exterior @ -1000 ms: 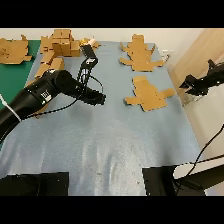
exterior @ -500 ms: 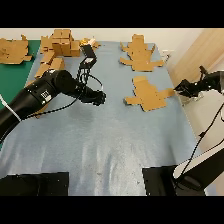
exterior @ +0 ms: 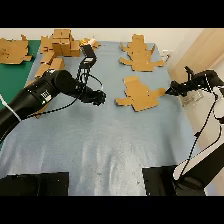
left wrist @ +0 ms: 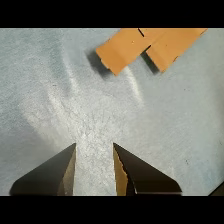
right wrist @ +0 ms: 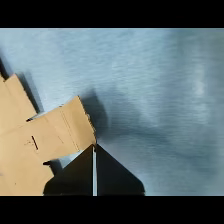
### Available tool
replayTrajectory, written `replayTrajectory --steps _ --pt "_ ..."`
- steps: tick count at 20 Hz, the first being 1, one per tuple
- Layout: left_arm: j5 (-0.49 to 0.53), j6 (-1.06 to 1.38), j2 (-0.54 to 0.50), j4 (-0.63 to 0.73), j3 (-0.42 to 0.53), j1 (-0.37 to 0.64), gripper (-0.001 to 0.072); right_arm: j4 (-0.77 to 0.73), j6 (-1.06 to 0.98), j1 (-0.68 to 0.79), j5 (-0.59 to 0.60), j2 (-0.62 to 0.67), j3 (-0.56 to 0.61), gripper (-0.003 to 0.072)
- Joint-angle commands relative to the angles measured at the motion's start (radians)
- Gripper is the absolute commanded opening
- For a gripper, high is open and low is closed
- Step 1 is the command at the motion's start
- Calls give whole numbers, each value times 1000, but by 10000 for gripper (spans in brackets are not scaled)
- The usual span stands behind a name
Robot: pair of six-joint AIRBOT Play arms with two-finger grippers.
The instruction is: Fold the box.
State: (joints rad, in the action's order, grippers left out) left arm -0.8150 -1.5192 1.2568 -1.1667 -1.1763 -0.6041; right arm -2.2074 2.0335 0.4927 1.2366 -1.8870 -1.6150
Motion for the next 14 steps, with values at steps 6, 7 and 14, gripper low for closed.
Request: replayTrajectory --steps 6,7,14 --pt "-5 0 0 -5 0 6 345 -117 28 -82 217 32 0 4" --pt "-8 0 0 -10 0 12 345 -124 28 -100 225 50 0 4" --pt "-64 12 -6 -42 60 56 15 -132 26 -236 131 330 310 3"
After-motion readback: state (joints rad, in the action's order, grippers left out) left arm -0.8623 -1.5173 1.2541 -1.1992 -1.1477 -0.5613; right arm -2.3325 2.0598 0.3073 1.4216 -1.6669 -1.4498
